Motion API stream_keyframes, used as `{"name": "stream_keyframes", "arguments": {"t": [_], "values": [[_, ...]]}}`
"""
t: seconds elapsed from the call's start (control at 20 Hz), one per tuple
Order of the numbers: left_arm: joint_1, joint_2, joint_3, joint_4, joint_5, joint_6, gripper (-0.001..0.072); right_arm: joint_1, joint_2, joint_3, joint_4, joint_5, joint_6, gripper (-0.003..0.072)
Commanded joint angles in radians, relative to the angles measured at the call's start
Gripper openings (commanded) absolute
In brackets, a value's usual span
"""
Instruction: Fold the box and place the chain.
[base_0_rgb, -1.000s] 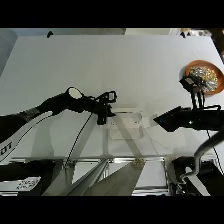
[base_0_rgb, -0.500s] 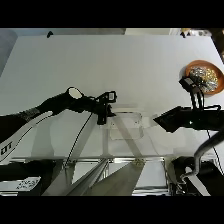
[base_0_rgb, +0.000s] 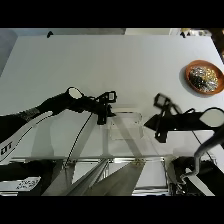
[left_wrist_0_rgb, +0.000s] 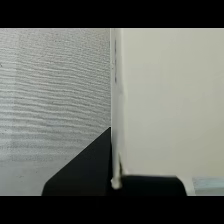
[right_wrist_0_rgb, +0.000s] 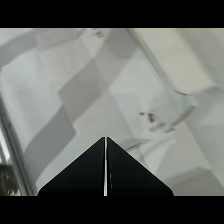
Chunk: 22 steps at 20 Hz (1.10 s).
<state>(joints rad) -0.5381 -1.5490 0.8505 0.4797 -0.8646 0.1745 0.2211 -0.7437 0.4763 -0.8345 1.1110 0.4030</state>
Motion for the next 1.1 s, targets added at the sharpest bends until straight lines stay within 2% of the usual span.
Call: {"name": "stream_keyframes", "arguments": {"t": [0.0, 0.15, 0.2, 0.25, 0.3, 0.35, 0.45, 0.65, 0.75, 0.9, 1.05], "values": [[0.000, -0.001, 0.001, 0.000, 0.000, 0.000, 0.0009, 0.101, -0.084, -0.021, -0.030, 0.002, -0.167, 0.0019], [0.000, -0.001, 0.001, 0.000, 0.000, 0.000, 0.0009, 0.135, -0.083, -0.021, -0.032, -0.003, -0.167, 0.0023], [0.000, -0.001, 0.001, 0.000, 0.000, 0.000, 0.0009, 0.153, -0.083, -0.021, -0.061, -0.010, -0.167, 0.0114], [0.000, -0.001, 0.001, 0.000, 0.000, 0.000, 0.0009, 0.175, -0.080, -0.021, -0.107, -0.020, -0.164, 0.0300], [0.000, -0.001, 0.001, 0.000, 0.000, 0.000, 0.0009, 0.196, -0.074, -0.022, -0.158, -0.045, -0.162, 0.0445], [0.000, -0.001, 0.001, 0.000, 0.000, 0.000, 0.0009, 0.227, -0.069, -0.023, -0.219, -0.084, -0.132, 0.0499], [0.000, -0.001, 0.001, 0.000, 0.000, 0.000, 0.0009, 0.280, -0.063, -0.032, -0.289, -0.175, -0.084, 0.0678], [0.000, -0.001, 0.001, 0.000, 0.000, 0.000, 0.0009, 0.390, -0.057, -0.140, -0.294, -0.451, -0.077, 0.0699], [0.000, -0.001, 0.001, 0.000, 0.000, 0.000, 0.0009, 0.426, -0.057, -0.190, -0.294, -0.548, -0.077, 0.0699], [0.000, -0.001, 0.000, 0.000, 0.000, 0.000, 0.0009, 0.432, -0.057, -0.216, -0.297, -0.621, -0.034, 0.0698], [0.000, -0.001, 0.001, 0.000, 0.000, 0.000, 0.0009, 0.432, -0.061, -0.216, -0.310, -0.645, -0.008, 0.0698]]}}
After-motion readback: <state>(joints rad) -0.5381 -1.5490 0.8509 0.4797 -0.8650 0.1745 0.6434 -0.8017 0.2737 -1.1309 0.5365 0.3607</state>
